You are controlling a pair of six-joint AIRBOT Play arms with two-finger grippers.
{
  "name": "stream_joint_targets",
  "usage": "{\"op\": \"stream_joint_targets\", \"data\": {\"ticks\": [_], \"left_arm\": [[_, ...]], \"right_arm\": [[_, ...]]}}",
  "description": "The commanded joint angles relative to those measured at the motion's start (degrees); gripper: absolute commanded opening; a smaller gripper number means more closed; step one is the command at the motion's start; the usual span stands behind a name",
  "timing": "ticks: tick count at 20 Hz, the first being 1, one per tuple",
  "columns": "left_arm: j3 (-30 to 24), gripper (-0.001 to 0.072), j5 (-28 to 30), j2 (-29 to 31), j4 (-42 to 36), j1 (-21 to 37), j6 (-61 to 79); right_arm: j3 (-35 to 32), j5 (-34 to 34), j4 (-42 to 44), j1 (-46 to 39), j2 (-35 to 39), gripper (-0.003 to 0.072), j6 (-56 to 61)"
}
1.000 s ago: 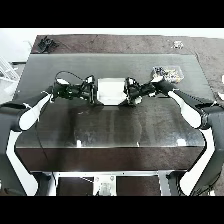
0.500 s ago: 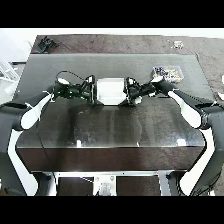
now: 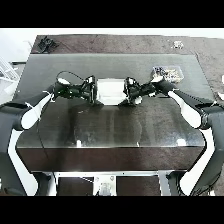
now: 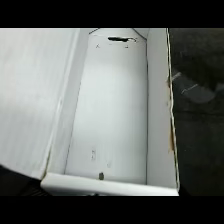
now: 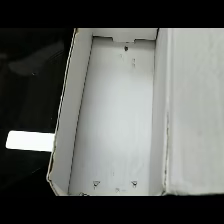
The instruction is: Fold the box and place the chain.
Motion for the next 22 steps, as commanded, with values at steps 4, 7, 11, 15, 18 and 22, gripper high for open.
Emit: {"op": "stream_joint_targets", "data": {"ticks": [4,7,11,15,18,22], "left_arm": [[0.1,0.0714,-0.1,-0.2,-0.2,0.3,-0.1],[0.1,0.0713,-1.0,-0.7,-2.4,0.4,1.4],[0.1,0.0713,-1.5,-0.8,-2.7,0.4,2.8],[0.1,0.0713,-2.0,-0.8,-3.2,0.4,3.1],[0.1,0.0713,-2.0,-0.8,-3.3,0.4,3.1],[0.1,0.0634,-2.1,-1.8,-4.9,0.4,3.5]], "right_arm": [[0.0,0.1,0.0,0.1,0.0,0.0579,0.0],[0.0,0.1,0.0,0.1,0.0,0.0579,0.0],[0.0,0.1,0.0,0.1,0.0,0.0579,0.0],[0.0,0.1,0.0,0.1,0.0,0.0579,0.0],[0.0,0.1,0.0,0.1,0.0,0.0579,0.0],[0.0,0.1,0.0,0.1,0.0,0.0579,0.0]]}}
